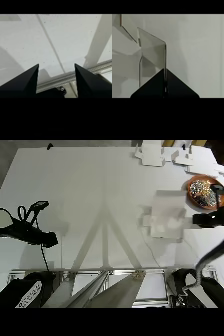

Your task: Fold the box and place the chain.

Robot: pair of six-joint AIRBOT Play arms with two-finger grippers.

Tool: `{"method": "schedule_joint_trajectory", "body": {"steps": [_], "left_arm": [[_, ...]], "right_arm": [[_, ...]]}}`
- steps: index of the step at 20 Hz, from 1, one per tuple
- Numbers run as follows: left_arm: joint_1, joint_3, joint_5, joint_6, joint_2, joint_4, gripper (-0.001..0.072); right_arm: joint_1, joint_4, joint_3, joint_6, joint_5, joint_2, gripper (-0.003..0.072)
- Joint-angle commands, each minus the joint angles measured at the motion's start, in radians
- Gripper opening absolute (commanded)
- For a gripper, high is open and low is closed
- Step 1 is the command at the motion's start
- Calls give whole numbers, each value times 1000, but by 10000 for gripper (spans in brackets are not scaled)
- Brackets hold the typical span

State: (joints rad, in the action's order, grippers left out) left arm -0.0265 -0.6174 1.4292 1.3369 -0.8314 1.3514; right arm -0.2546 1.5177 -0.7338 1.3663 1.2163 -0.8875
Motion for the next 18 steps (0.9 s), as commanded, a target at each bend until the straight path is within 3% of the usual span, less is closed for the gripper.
{"method": "schedule_joint_trajectory", "body": {"steps": [1, 5, 11, 12, 14, 18], "left_arm": [[1, 0, 0, -35, 1, 25, 497], [0, 0, -8, -35, 1, 25, 496], [0, 3, -227, -26, -3, -97, 497], [0, 3, -253, -73, -3, -134, 535], [0, 2, -311, -251, -8, -284, 541], [-12, 3, -274, -539, -56, -571, 541]], "right_arm": [[206, -265, 162, 18, -66, 175, 19], [473, -287, 261, 142, -159, 229, 19], [720, -233, 276, 314, -314, 220, 19], [731, -222, 276, 334, -315, 217, 19], [737, -210, 276, 344, -312, 209, 19], [737, -209, 276, 348, -312, 184, 19]]}}
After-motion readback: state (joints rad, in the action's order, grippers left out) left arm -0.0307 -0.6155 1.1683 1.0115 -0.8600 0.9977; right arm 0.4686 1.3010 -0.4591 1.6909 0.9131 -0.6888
